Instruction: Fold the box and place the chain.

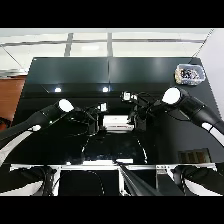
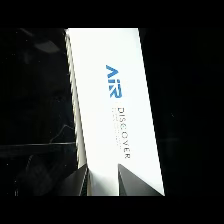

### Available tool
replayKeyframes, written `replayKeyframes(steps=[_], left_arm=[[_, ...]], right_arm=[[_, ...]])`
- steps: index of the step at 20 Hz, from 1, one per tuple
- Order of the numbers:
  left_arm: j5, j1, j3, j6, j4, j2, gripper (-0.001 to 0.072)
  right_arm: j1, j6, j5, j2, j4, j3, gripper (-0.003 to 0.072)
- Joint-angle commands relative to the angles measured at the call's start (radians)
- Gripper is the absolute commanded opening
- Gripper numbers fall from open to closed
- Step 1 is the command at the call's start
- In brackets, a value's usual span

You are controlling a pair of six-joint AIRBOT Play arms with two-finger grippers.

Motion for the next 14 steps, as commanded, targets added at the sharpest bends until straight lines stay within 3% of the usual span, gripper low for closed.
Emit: replayKeyframes(steps=[1,14], left_arm=[[0.0,0.0,-0.001,0.0,0.0,0.0,0.0353],[0.0,0.0,-0.001,0.0,0.0,0.0,0.0353]], right_arm=[[0.0,0.0,0.0,0.0,0.0,0.0,0.0207],[0.0,0.025,0.006,0.007,0.002,0.014,0.0206]])
